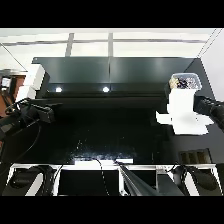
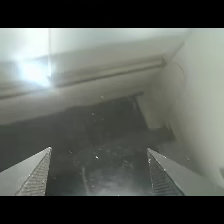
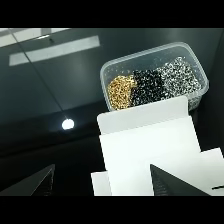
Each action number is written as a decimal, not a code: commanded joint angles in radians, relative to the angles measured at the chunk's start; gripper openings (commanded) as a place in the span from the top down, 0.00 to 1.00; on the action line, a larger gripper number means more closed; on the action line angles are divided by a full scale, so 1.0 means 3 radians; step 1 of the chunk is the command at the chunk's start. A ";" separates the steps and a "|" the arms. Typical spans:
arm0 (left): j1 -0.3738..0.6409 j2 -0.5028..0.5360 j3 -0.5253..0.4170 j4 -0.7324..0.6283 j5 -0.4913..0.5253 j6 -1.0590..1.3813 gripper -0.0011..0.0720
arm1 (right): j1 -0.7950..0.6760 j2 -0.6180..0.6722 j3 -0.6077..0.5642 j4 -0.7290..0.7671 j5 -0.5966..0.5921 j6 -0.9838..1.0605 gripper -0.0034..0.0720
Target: Fold the box and place the chain.
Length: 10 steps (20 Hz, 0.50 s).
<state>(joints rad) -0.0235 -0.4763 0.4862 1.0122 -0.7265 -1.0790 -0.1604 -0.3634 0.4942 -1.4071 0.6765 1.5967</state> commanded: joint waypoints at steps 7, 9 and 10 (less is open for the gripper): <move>-0.0094 -0.0267 -0.0006 -0.0251 0.0045 -0.0009 0.01 | -0.0974 -0.0941 0.0231 -0.0849 0.0654 0.0624 0.00; -0.0093 -0.0267 -0.0006 -0.0256 0.0050 -0.0009 0.01 | -0.1560 -0.1475 0.0563 -0.0465 0.0643 0.0314 0.00; -0.0093 -0.0267 -0.0006 -0.0256 0.0053 -0.0009 0.01 | -0.1869 -0.1696 0.0745 -0.0223 0.0618 0.0160 0.00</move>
